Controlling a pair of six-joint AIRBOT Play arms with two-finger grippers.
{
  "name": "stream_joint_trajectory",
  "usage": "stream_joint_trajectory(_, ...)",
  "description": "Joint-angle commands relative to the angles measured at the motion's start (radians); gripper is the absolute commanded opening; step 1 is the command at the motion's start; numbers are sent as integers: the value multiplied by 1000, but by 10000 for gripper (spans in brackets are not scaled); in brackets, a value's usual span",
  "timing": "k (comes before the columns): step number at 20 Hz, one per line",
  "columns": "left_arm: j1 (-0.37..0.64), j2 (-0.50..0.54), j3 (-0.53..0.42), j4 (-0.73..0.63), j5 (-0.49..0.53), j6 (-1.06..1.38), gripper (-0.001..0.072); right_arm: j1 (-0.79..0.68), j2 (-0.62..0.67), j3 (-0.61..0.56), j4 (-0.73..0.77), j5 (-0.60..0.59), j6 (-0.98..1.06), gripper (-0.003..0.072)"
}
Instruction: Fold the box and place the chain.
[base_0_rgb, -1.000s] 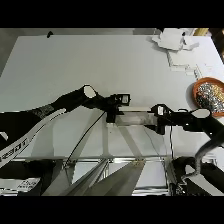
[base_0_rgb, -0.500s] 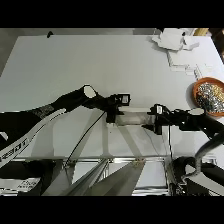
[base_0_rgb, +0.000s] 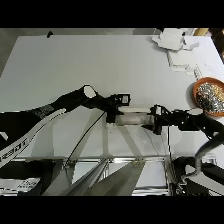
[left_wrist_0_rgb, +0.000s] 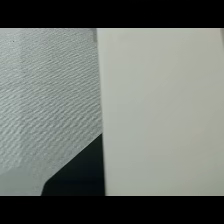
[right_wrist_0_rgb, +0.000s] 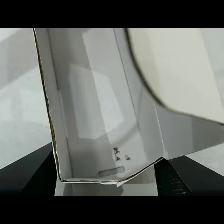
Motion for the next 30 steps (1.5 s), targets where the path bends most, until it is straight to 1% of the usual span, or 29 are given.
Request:
stream_joint_trajectory(1, -1, 0, 0, 0, 1, 0, 10, 30, -22, 0, 4, -6, -5, 525)
stream_joint_trajectory(5, -1, 0, 0, 0, 1, 0, 10, 36, -34, 3, -3, -23, -3, 493)
stream_joint_trajectory(6, -1, 0, 0, 0, 1, 0, 10, 35, -34, 3, -3, -23, -3, 435)
stream_joint_trajectory(7, -1, 0, 0, 0, 1, 0, 10, 35, -34, 3, -3, -24, -3, 392)
stream_joint_trajectory(10, -1, 0, 0, 0, 1, 0, 10, 35, -34, 3, -3, -32, -4, 414)
stream_joint_trajectory(27, -2, 0, 0, -14, 0, 0, 10, 35, -34, 2, -4, -29, -3, 415)
stream_joint_trajectory(28, -1, 0, 0, -30, -4, 0, 10, 35, -34, 2, -4, -29, -3, 415)
stream_joint_trajectory(30, 2, 2, 0, -16, -28, 3, 16, 35, -34, 2, -4, -29, -3, 415)
